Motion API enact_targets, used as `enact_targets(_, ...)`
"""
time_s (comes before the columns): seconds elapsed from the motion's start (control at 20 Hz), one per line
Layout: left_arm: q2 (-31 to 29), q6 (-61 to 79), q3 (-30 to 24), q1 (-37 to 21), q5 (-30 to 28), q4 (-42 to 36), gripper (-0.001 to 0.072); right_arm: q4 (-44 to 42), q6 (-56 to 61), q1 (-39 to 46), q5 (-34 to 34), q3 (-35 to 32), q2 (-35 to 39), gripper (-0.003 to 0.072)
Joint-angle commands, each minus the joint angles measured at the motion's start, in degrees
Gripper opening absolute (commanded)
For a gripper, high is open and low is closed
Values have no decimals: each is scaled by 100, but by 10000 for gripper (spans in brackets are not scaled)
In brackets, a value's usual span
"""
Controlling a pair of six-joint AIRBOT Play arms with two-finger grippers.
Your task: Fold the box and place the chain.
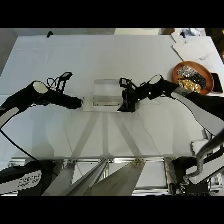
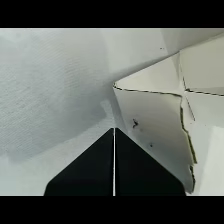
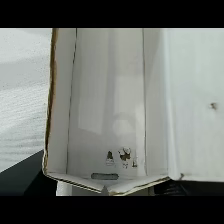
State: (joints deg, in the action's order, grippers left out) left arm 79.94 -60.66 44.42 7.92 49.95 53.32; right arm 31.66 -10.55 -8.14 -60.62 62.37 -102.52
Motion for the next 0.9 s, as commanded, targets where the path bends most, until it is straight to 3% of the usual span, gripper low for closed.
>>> enact_targets(0.0,127,0,-2,4,-31,4,6,0,2,0,-2,7,2,530)
enact_targets(0.35,133,542,-2,4,238,-1088,9,0,2,0,-2,7,2,530)
enact_targets(0.85,-50,586,0,-66,452,-1414,18,0,2,0,-2,7,2,530)
